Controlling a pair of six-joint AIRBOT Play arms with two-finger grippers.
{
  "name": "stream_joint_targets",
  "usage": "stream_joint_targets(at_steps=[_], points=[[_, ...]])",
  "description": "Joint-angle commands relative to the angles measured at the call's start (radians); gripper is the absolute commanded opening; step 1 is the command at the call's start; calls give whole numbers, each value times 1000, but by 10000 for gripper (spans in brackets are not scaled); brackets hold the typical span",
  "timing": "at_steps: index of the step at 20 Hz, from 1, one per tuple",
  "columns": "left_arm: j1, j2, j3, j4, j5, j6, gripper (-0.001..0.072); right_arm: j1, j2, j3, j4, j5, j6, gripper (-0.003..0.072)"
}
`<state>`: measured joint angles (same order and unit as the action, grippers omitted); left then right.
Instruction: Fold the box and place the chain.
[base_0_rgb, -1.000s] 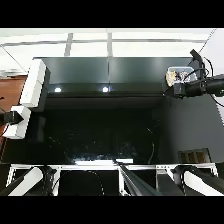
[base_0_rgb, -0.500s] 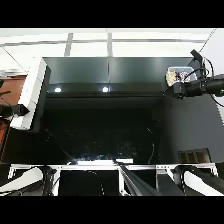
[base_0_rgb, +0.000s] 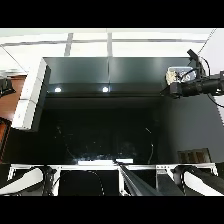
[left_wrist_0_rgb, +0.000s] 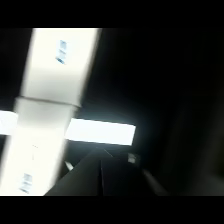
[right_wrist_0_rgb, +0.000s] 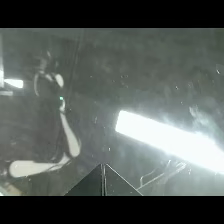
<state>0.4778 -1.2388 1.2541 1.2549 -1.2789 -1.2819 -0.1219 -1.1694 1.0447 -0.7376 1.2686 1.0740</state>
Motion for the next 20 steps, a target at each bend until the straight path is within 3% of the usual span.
stream_joint_targets(at_steps=[1, 5, 8, 10, 12, 16, 20], points=[[-118, 100, -25, -74, -100, -176, 24, 98, 0, -34, -63, -176, -19, 12], [-386, 355, -352, -31, 187, -139, 24, 205, 0, -126, -136, -506, -19, 12], [-507, 412, -488, 101, 229, -138, 25, 197, 8, -133, -157, -643, -19, 11], [-528, 411, -503, 132, 224, -138, 25, 166, 39, -130, -222, -681, -11, 11], [-528, 414, -500, 124, 257, -139, 25, 114, 77, -126, -271, -642, 26, 11], [-527, 418, -500, 98, 327, -139, 26, 30, 93, -126, -269, -515, 25, 13], [-527, 417, -500, 90, 329, -139, 26, 22, 93, -126, -268, -509, 25, 13]])
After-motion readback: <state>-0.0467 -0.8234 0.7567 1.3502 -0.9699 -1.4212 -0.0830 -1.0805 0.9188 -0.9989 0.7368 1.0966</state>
